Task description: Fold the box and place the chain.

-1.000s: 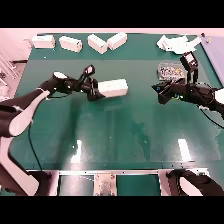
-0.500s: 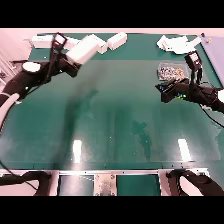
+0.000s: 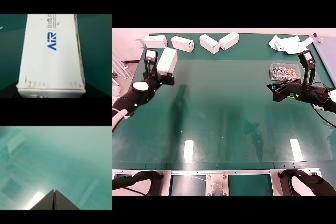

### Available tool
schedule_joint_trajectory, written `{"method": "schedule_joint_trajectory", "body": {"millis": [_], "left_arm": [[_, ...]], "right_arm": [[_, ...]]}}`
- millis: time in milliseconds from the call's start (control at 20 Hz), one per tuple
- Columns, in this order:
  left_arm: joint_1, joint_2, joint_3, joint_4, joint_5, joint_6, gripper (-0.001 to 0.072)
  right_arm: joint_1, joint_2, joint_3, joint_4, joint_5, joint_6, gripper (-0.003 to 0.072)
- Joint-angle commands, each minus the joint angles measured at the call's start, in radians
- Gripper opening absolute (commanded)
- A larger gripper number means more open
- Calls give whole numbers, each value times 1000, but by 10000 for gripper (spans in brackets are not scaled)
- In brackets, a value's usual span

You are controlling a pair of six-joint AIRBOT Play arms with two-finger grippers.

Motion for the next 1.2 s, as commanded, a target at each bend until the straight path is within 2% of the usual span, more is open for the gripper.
{"method": "schedule_joint_trajectory", "body": {"millis": [0, 50, 300, 350, 400, 450, 550, 650, 850, 900, 950, 1000, 1050, 1100, 1150], "left_arm": [[5, -10, -71, -1, 6, -23, 125], [5, -24, -76, -1, -18, -34, 179], [5, -105, -75, -1, -19, -87, 183], [5, -107, -75, -1, -21, -89, 339], [5, -107, -74, -1, -18, -94, 577], [5, -107, -74, -1, -18, -93, 715], [5, -97, -73, 4, -30, -83, 720], [5, -59, -73, 11, -27, -70, 720], [5, 129, -77, 11, -77, -12, 720], [5, 196, -81, 13, -115, -13, 720], [5, 257, -81, 19, -157, -13, 690], [5, 314, -81, 34, -210, -14, 507], [5, 373, -80, 42, -283, -14, 202], [5, 428, -80, 65, -363, -18, 20], [5, 472, -81, 83, -414, -65, 18]], "right_arm": [[1, -3, 0, 10, 0, 5, 12], [1, -3, 0, 19, 0, 5, 12], [1, -3, 0, 26, 0, 4, 13], [1, -3, 0, 25, 0, 5, 13], [1, -3, 0, 26, 0, 5, 14], [1, -3, 0, 26, 0, 5, 14], [1, -3, 0, 26, 0, 5, 17], [1, -3, 0, 26, 0, 5, 91], [0, 10, 0, 26, 0, 5, 88], [0, 26, 0, 26, 0, 5, 46], [0, 50, 0, 26, -5, 4, 13], [0, 75, 0, 26, -13, 5, 13], [0, 106, 0, 25, -19, 5, 12], [0, 136, 0, 25, -27, 5, 11], [0, 170, 0, 24, -33, 5, 11]]}}
